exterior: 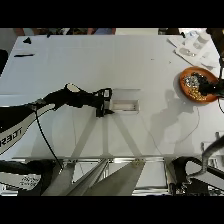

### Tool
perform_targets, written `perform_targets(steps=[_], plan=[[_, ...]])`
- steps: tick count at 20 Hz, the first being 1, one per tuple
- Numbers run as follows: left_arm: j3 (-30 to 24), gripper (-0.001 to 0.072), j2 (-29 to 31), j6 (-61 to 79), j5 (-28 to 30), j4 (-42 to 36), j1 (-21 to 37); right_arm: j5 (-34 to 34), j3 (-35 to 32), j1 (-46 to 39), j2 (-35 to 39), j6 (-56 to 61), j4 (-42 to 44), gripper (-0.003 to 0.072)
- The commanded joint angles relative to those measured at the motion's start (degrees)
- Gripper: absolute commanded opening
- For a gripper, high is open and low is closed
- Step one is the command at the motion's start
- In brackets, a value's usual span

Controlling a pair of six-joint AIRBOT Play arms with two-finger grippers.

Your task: Fold the box and place the chain.

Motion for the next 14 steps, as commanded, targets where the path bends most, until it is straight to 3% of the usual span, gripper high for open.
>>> perform_targets(steps=[1,4,7,11,13,14], plan=[[0.0,0.0348,0.0,0.0,0.0,0.0,0.0,-4.3,0.3,-0.7,-5.8,-0.4,0.5,0.0443],[0.0,0.0348,0.0,0.0,0.0,0.0,0.0,-5.7,0.3,-0.7,-8.1,-0.3,1.0,0.0431],[0.0,0.0348,0.0,0.0,0.0,0.0,0.0,-6.1,0.3,-0.7,-9.1,-0.4,1.0,0.0288],[0.0,0.0348,0.0,0.0,0.0,0.0,0.0,-5.4,0.3,-0.7,-11.4,-0.4,2.5,0.0248],[0.0,0.0348,0.0,0.0,0.0,0.0,0.0,-5.0,0.3,-0.7,-11.6,-0.4,3.5,0.0019],[0.0,0.0348,0.0,0.0,0.0,0.0,0.0,-5.0,0.3,-0.7,-11.1,-0.5,3.5,0.0010]])
